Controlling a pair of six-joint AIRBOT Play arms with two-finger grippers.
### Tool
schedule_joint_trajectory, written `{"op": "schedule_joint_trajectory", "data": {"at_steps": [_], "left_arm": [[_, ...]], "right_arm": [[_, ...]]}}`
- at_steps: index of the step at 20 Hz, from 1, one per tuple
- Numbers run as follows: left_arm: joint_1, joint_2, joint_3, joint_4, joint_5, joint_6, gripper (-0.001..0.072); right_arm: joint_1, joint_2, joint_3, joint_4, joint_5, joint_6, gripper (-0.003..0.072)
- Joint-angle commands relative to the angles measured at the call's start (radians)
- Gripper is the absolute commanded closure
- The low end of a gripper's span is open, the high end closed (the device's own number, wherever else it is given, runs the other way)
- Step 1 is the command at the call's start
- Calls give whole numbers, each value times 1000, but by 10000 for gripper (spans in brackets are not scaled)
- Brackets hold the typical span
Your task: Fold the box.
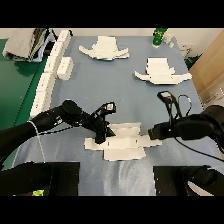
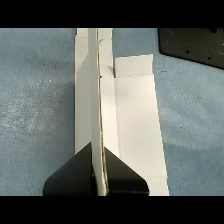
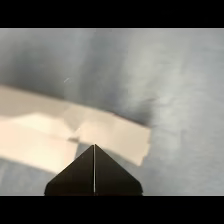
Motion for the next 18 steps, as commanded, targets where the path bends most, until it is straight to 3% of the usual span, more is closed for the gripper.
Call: {"op": "schedule_joint_trajectory", "data": {"at_steps": [1, 3, 4, 5, 6, 7, 11, 15, 18], "left_arm": [[0, -1, 0, 1, 1, 0, 696], [0, -1, 0, 1, 1, 0, 696], [0, -1, 0, 1, 1, 0, 696], [0, -1, 0, 1, 1, 0, 696], [0, -1, 0, 1, 1, 0, 696], [0, -1, 0, 1, 1, 0, 696], [0, -1, 0, 1, 1, 0, 696], [0, -1, 0, 1, 1, 0, 696], [0, -1, 0, 0, 1, 0, 696]], "right_arm": [[226, 79, -42, 80, -47, -99, 683], [417, 109, -101, 93, -18, -189, 682], [498, 108, -129, 68, -5, -259, 627], [564, 96, -157, 16, 25, -325, 327], [619, 76, -182, -63, 75, -383, 74], [653, 48, -196, -145, 131, -404, 26], [668, -101, -199, -353, 322, -403, 26], [668, -235, -195, -436, 388, -375, 28], [668, -237, -190, -521, 414, -210, 29]]}}
